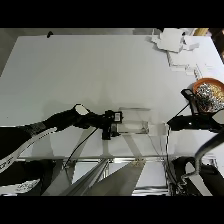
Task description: Fold the box and place the chain.
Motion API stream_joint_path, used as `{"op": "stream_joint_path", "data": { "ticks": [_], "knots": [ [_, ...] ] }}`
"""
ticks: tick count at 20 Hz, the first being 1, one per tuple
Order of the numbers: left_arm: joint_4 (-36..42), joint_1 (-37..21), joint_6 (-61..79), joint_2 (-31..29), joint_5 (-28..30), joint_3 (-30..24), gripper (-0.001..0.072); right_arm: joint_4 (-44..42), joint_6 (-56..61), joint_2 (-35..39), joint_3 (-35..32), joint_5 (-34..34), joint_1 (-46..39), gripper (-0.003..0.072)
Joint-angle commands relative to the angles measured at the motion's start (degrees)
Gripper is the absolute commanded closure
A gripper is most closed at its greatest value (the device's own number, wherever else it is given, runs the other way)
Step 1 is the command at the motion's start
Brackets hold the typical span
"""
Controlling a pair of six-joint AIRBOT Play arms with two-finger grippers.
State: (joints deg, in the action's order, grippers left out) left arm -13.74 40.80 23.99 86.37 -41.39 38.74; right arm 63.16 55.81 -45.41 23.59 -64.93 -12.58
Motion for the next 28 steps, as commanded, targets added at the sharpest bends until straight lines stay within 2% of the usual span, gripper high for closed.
{"op": "stream_joint_path", "data": {
  "ticks": [1,7,14,19,23,26,28],
  "knots": [
    [-0.04,0.00,0.02,-0.04,0.00,0.00,0.0493,0.46,2.89,-5.64,0.07,-2.14,-1.05,0.0663],
    [-0.04,0.00,0.02,-0.04,0.00,0.00,0.0493,-8.57,0.98,-12.63,-2.32,-1.60,-1.05,0.0663],
    [-0.02,0.00,0.02,-0.02,0.00,0.00,0.0493,-14.29,1.14,-16.46,-2.58,0.39,-1.05,0.0663],
    [-0.04,0.00,0.02,-0.04,0.00,0.00,0.0493,-18.21,-2.27,-14.03,-2.58,-3.23,-1.05,0.0660],
    [-0.02,0.00,0.02,-0.04,0.00,0.00,0.0493,-22.56,-2.23,-6.45,-2.58,-3.82,-1.05,0.0506],
    [-0.04,0.00,0.02,-0.04,0.00,0.00,0.0493,-24.20,-2.01,-4.98,-2.60,-4.59,-0.79,0.0383],
    [-0.02,0.00,0.02,-0.04,0.00,0.00,0.0493,-24.20,-1.57,-4.98,-2.60,-3.89,1.90,0.0359]
  ]
}}
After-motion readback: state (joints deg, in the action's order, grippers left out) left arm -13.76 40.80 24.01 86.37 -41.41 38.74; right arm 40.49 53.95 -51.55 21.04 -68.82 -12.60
